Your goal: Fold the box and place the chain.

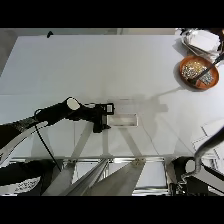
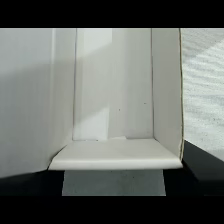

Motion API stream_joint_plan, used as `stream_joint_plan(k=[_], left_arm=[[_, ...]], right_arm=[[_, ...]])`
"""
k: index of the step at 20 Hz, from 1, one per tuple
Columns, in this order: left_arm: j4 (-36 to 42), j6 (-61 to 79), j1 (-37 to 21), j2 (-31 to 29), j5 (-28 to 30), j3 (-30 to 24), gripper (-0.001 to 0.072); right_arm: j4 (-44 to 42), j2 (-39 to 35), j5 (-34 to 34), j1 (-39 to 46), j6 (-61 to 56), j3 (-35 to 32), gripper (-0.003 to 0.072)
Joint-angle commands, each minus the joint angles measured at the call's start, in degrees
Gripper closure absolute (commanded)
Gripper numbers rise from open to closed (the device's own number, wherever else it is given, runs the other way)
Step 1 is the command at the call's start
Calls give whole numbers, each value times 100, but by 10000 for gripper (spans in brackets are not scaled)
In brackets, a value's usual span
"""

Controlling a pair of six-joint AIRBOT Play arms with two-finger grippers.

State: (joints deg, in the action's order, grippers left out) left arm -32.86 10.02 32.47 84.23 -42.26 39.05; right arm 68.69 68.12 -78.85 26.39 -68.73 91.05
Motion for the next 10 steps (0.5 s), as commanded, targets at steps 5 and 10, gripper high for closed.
stream_joint_plan(k=[5, 10], left_arm=[[0, 0, 2, -2, 2, -2, 434], [-2, 0, 2, -2, 2, -2, 434]], right_arm=[[-2070, -313, -1738, -4, 380, 0, 671], [-2378, -658, -1904, -164, 496, 0, 671]])
